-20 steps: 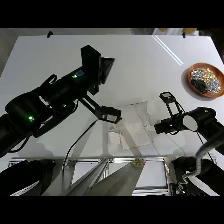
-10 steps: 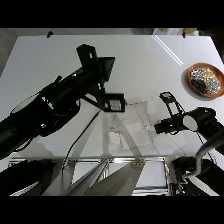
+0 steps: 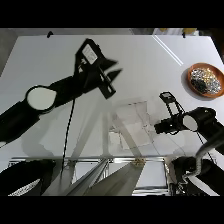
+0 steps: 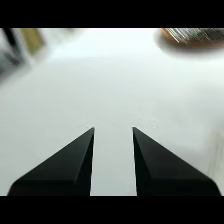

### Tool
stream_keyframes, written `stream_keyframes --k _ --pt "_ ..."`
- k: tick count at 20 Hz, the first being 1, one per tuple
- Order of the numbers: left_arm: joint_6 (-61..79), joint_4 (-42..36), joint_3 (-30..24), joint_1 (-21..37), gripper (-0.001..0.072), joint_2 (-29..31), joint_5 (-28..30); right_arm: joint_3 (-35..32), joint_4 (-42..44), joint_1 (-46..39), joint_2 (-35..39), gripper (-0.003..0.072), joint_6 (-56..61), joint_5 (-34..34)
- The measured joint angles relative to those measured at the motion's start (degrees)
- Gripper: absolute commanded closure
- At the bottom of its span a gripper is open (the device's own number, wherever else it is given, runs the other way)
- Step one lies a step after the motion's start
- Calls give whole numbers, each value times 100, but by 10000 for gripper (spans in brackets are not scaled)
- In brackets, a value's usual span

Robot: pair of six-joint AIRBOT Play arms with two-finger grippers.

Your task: Fold the box and place the chain.

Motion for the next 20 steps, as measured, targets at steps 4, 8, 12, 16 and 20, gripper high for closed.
stream_keyframes --k 4,8,12,16,20 --pt "-2107 1379 -199 483 268 -310 -1788 0 0 0 0 671 0 2" --pt "-1987 1432 -531 846 243 -393 -2817 0 0 0 0 671 0 2" --pt "-1075 815 -717 1010 192 -476 -3324 0 0 0 0 671 0 2" --pt "-457 85 -767 988 73 -817 -3359 0 0 0 0 671 -2 2" --pt "-59 -455 -778 785 73 -1248 -3075 0 0 0 0 671 0 2"
